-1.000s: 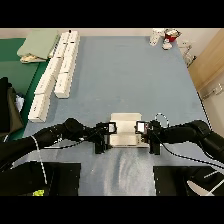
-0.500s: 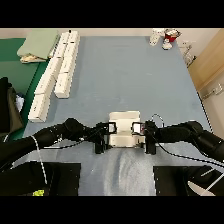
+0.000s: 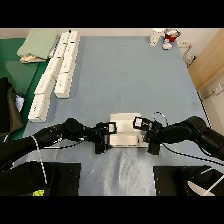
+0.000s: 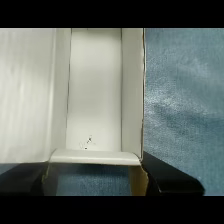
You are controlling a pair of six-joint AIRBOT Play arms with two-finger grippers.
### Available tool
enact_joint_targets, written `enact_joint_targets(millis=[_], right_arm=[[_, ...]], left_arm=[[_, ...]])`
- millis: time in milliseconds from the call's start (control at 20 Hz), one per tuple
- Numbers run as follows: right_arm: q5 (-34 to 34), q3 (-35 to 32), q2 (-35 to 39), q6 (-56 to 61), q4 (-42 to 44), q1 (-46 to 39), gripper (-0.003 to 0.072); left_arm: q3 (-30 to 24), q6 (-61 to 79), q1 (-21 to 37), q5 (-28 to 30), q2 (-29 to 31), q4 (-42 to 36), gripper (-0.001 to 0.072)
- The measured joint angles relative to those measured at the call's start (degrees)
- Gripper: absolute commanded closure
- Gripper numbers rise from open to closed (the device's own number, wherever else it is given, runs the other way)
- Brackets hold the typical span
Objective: Fold the box.
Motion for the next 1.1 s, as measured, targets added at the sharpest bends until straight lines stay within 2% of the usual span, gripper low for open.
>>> enact_joint_targets(millis=[150,250,400,550,750,900,1100], right_arm=[[-8.7,3.3,1.3,18.4,-11.4,-1.4,0.0684],[-11.9,4.5,1.8,29.2,-17.2,-4.8,0.0685],[-14.0,5.2,2.1,39.9,-19.5,-14.9,0.0685],[-14.6,5.4,1.4,42.8,-13.2,-30.1,0.0685],[-15.2,4.2,-3.1,40.0,3.1,-47.5,0.0685],[-17.1,3.1,-8.7,37.3,10.6,-53.3,0.0685],[-17.9,0.2,-13.9,35.9,15.3,-55.8,0.0685]], left_arm=[[0.0,0.0,0.0,0.0,0.0,0.0,0.0247],[0.0,0.0,0.0,0.0,0.0,0.0,0.0247],[0.0,0.0,0.0,0.0,0.0,0.0,0.0247],[0.0,0.0,0.0,0.0,0.0,0.0,0.0247],[0.0,0.0,0.0,0.0,0.0,0.0,0.0247],[0.0,0.0,0.0,0.0,0.0,0.0,0.0247],[0.0,0.0,0.0,0.0,0.0,0.0,0.0247]])
